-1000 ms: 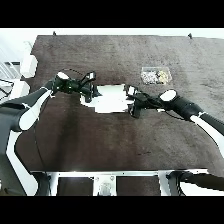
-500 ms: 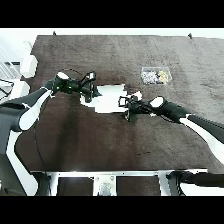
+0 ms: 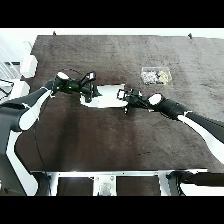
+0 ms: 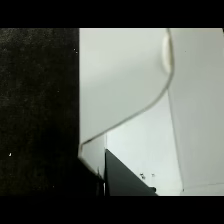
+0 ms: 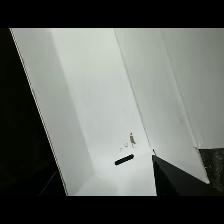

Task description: Fold the box and place the chain.

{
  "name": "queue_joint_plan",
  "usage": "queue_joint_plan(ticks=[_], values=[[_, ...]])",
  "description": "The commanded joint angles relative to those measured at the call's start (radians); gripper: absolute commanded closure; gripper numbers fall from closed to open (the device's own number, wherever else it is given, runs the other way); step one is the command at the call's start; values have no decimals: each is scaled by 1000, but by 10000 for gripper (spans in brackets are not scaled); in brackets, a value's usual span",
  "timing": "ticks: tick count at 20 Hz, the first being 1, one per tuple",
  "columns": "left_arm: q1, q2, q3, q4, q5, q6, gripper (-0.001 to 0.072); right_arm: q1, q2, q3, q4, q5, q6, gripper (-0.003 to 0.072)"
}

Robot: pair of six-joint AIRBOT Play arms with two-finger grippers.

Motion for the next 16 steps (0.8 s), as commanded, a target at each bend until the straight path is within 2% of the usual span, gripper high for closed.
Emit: queue_joint_plan(ticks=[1,16], values=[[0,0,1,0,0,0,689,-14,-1,25,0,-8,25,80],[0,0,1,0,0,0,689,-83,-51,133,8,131,-32,80]])
